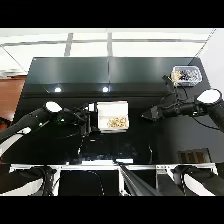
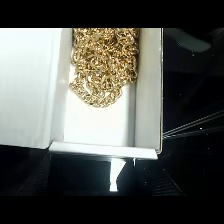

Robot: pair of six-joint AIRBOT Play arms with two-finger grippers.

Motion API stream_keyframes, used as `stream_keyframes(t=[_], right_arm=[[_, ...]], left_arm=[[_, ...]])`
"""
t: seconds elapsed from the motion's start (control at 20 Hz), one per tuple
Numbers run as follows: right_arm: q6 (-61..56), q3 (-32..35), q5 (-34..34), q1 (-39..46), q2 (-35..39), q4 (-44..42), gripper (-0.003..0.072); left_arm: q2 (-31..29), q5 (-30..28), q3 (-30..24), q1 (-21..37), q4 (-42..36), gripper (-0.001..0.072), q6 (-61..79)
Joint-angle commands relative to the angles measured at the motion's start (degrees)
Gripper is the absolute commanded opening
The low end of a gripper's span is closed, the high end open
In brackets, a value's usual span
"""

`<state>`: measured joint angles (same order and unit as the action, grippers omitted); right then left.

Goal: Fold the box and place the chain.

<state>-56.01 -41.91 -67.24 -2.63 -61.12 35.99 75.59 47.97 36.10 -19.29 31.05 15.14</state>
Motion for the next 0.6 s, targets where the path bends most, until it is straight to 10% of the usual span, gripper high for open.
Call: stream_keyframes(t=[0.0, 0.55], right_arm=[[0.0, 0.0, 0.8, 0.0, 0.0, 0.0, 0.0271], [0.0, 0.0, 1.9, 0.0, 0.0, 0.0, 0.0271]], left_arm=[[0.0, 0.1, 0.1, 0.0, 0.0, 0.071, 0.2], [0.1, -0.2, 0.1, -0.8, 0.4, 0.0708, 0.2]])
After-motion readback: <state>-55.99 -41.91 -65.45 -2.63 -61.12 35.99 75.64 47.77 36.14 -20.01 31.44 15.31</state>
